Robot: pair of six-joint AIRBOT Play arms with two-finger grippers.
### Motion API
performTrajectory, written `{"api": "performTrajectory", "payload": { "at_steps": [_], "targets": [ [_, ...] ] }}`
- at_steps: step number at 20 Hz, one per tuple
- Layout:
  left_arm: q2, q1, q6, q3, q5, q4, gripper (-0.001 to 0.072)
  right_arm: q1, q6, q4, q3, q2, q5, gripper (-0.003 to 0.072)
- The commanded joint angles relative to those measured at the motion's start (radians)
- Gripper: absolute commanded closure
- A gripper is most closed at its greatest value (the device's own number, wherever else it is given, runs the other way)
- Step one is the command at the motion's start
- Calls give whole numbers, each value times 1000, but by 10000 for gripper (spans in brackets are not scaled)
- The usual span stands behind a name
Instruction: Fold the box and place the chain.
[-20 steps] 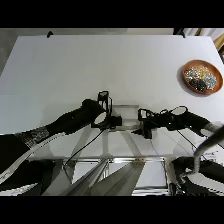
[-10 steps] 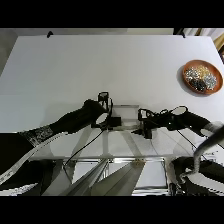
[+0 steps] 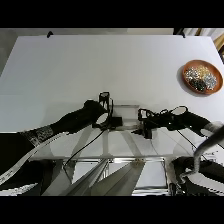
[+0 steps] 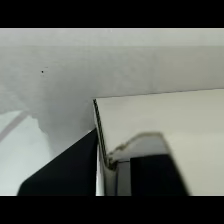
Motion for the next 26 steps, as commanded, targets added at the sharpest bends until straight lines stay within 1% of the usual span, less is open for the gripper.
{"api": "performTrajectory", "payload": {
  "at_steps": [1, 2, 8, 9, 10, 11, 12, 13, 14, 15, 17, 20, 23, 26],
  "targets": [
    [-5, -1, 0, -1, 5, 2, 674, 1, 0, 0, 0, 0, 0, 349],
    [-4, -1, 0, -1, 6, 2, 704, 1, 0, 0, 0, 0, 0, 349],
    [-3, 0, 0, -1, -6, 1, 704, 1, 0, 0, 0, 0, 0, 349],
    [-3, 0, 0, -1, -5, -2, 678, 1, 0, 0, 0, 0, 0, 349],
    [-2, 0, 0, -1, -5, -2, 623, 1, 0, 0, 0, 0, 0, 349],
    [0, 0, 0, -1, -6, -2, 523, 1, 0, 0, 0, 0, 0, 349],
    [6, 0, 0, -1, -6, -2, 404, 1, 0, 0, 0, 0, 0, 349],
    [15, 1, 0, -1, -4, -1, 347, 1, 0, 0, 0, 0, 0, 349],
    [24, 5, 4, -1, 3, 2, 308, 1, 0, 0, 0, 0, 0, 349],
    [33, 7, 8, -1, 7, 3, 290, 1, 0, 0, 0, 0, 0, 349],
    [48, 13, 47, -1, 2, 2, 290, 1, 0, 0, 0, 0, 0, 349],
    [76, 24, 182, -1, -9, -2, 291, 1, 0, 0, 0, 0, 0, 349],
    [117, 52, 307, -1, -52, -6, 291, 1, 0, 0, 0, 0, 0, 349],
    [162, 79, 518, -1, -79, -22, 291, 1, 0, 0, 0, 0, 0, 349]
  ]
}}
